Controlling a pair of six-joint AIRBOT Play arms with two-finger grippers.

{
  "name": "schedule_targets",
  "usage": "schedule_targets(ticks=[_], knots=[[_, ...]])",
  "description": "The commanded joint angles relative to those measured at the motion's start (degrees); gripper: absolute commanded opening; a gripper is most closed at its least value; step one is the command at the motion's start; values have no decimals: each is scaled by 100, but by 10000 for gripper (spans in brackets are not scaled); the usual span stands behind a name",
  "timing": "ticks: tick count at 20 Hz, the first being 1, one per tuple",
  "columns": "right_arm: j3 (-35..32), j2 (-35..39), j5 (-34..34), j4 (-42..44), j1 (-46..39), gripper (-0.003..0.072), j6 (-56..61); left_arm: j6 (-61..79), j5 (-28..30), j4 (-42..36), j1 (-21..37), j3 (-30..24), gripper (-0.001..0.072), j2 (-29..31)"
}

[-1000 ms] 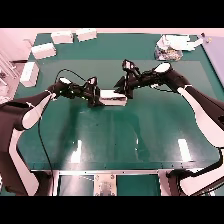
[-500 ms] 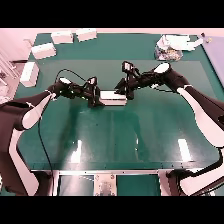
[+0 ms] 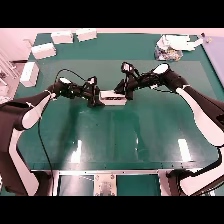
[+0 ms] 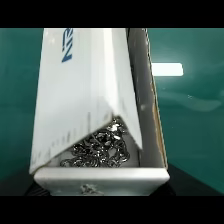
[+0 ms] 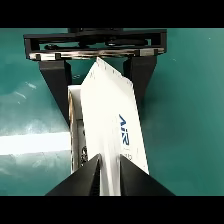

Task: Fold the box and place the chain.

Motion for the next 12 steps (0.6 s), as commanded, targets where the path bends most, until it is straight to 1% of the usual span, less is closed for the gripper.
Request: schedule_targets(ticks=[1,4,12], knots=[[4,-7,48,-7,2,143,107,9,-15,9,2,0,353,2],[2,-7,339,-9,2,142,168,9,-15,9,2,0,353,2],[0,-11,317,-9,4,140,190,9,-15,9,2,0,353,2]])
